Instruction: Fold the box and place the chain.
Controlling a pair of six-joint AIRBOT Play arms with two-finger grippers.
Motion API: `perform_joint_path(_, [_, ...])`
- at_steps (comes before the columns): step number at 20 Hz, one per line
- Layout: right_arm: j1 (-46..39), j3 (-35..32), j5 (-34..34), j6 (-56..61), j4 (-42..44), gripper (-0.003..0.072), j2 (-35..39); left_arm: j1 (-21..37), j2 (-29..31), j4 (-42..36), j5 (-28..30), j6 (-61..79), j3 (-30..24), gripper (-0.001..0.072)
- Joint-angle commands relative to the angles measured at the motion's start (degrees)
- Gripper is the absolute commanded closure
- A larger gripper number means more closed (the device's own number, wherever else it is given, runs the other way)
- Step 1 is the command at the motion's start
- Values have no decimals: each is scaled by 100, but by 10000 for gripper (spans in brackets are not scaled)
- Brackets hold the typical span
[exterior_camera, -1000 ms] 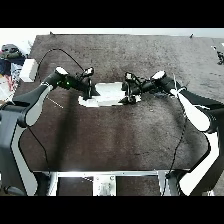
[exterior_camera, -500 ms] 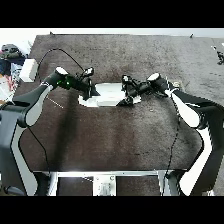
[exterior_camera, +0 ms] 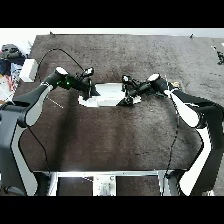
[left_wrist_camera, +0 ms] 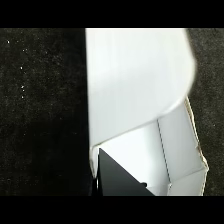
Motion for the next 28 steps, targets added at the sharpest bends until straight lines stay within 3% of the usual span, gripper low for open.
perform_joint_path(1, [15,4,-70,9,-2,81,-4,2,-2,-2,4,0,-2,698])
perform_joint_path(28, [13,4,-186,9,-42,80,-4,2,-2,-4,7,0,-2,697])
